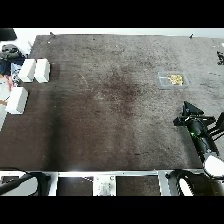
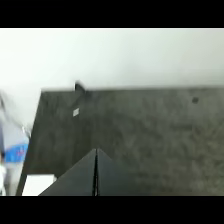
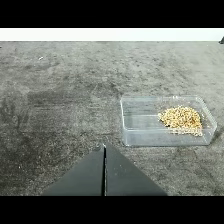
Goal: Fold the box and place the chain.
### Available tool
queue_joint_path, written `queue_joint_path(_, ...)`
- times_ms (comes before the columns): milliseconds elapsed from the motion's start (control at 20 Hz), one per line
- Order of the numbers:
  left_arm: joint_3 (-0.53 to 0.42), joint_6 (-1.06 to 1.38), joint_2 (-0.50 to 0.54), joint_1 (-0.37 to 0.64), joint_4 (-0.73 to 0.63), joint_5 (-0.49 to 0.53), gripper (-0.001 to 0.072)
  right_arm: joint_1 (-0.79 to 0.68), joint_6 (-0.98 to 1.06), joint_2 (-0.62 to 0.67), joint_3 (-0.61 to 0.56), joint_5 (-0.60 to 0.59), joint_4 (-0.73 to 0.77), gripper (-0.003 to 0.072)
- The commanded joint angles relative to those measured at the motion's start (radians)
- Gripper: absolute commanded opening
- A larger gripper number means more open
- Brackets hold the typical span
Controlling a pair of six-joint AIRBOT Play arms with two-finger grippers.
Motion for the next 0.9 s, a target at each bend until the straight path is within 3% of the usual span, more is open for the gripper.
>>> queue_joint_path(0,-0.134,0.082,0.245,-0.067,-0.024,0.107,0.0008,0.000,0.000,0.001,0.000,0.000,0.000,0.0011)
queue_joint_path(250,-0.498,0.156,0.565,-0.227,-0.023,0.246,0.0007,0.000,0.000,0.001,0.000,0.000,0.000,0.0011)
queue_joint_path(400,-0.706,0.148,0.731,-0.297,-0.024,0.250,0.0007,0.000,0.000,0.001,0.000,0.000,0.000,0.0011)
queue_joint_path(600,-0.964,0.092,0.936,-0.307,-0.024,0.240,0.0007,0.000,0.000,0.001,0.000,0.000,0.000,0.0011)
queue_joint_path(750,-1.091,0.092,1.019,-0.307,-0.024,0.225,0.0009,0.000,0.000,0.001,0.000,0.000,0.000,0.0011)
queue_joint_path(850,-1.108,0.093,1.024,-0.307,-0.024,0.184,0.0011,0.000,0.000,0.001,0.000,0.000,0.000,0.0011)
